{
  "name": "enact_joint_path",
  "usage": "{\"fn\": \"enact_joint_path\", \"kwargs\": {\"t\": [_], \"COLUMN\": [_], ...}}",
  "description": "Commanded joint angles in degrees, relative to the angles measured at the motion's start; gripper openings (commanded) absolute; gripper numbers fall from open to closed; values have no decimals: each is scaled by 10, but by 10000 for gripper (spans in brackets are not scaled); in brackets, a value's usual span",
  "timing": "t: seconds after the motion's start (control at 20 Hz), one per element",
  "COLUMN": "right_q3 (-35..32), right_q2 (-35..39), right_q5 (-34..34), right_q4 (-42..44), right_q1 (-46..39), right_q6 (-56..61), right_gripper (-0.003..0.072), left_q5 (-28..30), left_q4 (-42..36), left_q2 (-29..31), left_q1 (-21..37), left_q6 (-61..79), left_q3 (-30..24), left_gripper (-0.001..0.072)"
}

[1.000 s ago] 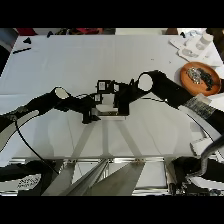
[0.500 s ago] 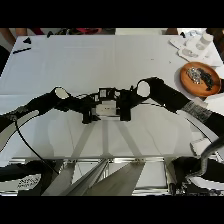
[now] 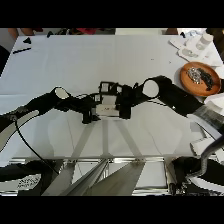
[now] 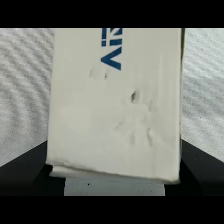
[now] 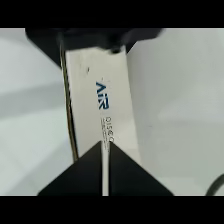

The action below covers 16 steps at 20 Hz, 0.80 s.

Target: Fold the box and place the chain.

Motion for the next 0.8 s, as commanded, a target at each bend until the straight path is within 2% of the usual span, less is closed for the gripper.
{"fn": "enact_joint_path", "kwargs": {"t": [0.0,0.2,0.4,0.55,0.75], "right_q3": [3,-5,-35,-73,-86], "right_q2": [6,-52,-99,-103,-103], "right_q5": [11,13,4,-14,-18], "right_q4": [96,180,285,297,290], "right_q1": [-17,-31,-31,-31,-31], "right_q6": [90,116,77,69,70], "right_gripper": [10,9,7,7,7], "left_q5": [0,0,0,0,0], "left_q4": [0,0,0,0,0], "left_q2": [0,0,0,0,0], "left_q1": [0,0,0,0,0], "left_q6": [0,0,0,0,0], "left_q3": [1,1,1,1,1], "left_gripper": [443,443,443,443,443]}}
